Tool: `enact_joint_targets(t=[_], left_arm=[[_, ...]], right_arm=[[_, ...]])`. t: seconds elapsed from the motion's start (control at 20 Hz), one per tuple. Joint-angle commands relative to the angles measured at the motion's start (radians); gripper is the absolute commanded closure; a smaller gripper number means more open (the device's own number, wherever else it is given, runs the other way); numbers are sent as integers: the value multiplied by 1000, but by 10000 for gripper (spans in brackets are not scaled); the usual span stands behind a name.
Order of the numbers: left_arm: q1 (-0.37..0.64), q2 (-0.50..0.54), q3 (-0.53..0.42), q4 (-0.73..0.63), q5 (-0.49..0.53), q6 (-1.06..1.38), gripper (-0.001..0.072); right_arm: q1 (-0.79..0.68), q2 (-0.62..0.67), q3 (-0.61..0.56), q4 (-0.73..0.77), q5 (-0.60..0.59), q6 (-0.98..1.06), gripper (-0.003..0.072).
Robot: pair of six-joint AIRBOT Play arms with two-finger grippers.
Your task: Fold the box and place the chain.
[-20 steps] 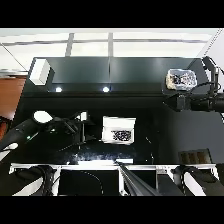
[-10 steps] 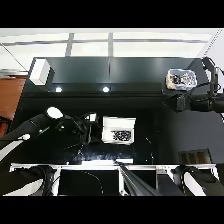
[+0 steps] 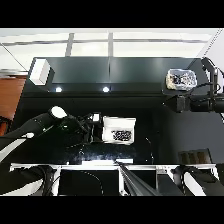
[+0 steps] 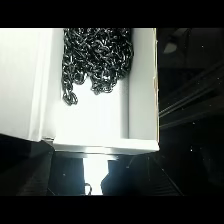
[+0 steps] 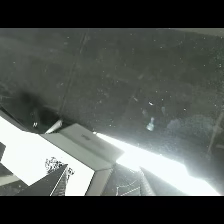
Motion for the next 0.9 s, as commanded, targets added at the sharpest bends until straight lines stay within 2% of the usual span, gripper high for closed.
enact_joint_targets(t=[0.0,0.85], left_arm=[[-1,-6,6,0,7,-16,7],[-27,-12,14,9,28,-24,7]], right_arm=[[1,0,0,0,2,0,195],[1,0,0,-1,2,0,195]])
